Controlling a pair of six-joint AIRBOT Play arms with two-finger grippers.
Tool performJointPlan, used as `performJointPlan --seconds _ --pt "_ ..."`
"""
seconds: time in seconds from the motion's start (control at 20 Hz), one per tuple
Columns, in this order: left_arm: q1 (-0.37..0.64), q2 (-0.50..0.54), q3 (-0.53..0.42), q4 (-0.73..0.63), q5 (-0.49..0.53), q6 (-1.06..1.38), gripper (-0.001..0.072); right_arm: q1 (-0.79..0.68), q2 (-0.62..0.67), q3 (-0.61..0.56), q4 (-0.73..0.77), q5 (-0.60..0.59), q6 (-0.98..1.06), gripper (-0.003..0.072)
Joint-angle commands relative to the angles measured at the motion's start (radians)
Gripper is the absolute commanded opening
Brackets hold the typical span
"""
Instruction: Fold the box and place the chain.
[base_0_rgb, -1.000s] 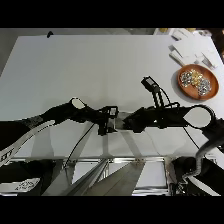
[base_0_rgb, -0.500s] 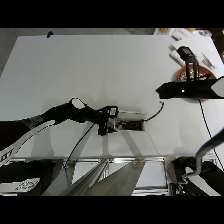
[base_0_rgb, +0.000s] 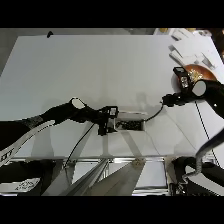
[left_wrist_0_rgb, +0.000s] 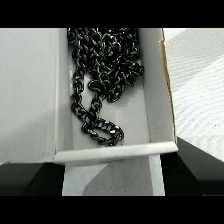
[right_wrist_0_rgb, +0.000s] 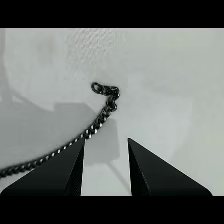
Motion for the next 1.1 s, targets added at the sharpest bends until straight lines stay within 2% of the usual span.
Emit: performJointPlan --seconds 0.0,0.15,0.6,0.65,0.7,0.75,0.9,1.05 --pt "0.001 0.000 0.000 0.000 0.000 0.000 0.0393 0.034 -0.050 -0.019 -0.031 -0.073 0.009 0.0267" --pt "0.001 0.000 0.000 0.000 0.000 0.000 0.0393 0.037 -0.090 -0.019 -0.046 -0.095 0.016 0.0221" --pt "0.001 0.000 0.000 0.000 0.000 0.000 0.0393 0.037 -0.137 -0.019 -0.042 -0.155 0.028 0.0191" --pt "0.001 0.000 0.000 0.000 0.000 0.000 0.0393 0.037 -0.146 -0.019 -0.039 -0.150 0.028 0.0132" --pt "0.001 0.000 0.000 0.000 0.000 0.000 0.0393 0.037 -0.151 -0.019 -0.037 -0.144 0.028 0.0030" --pt "0.001 0.000 0.000 0.000 0.000 0.000 0.0393 0.037 -0.150 -0.019 -0.036 -0.140 0.028 0.0014" --pt "0.001 0.000 0.000 0.000 0.000 0.000 0.0393 0.037 -0.133 -0.019 -0.036 -0.105 0.028 0.0013" --pt "0.001 0.000 0.000 0.000 0.000 0.000 0.0393 0.037 -0.019 -0.019 -0.035 -0.030 0.028 0.0013"
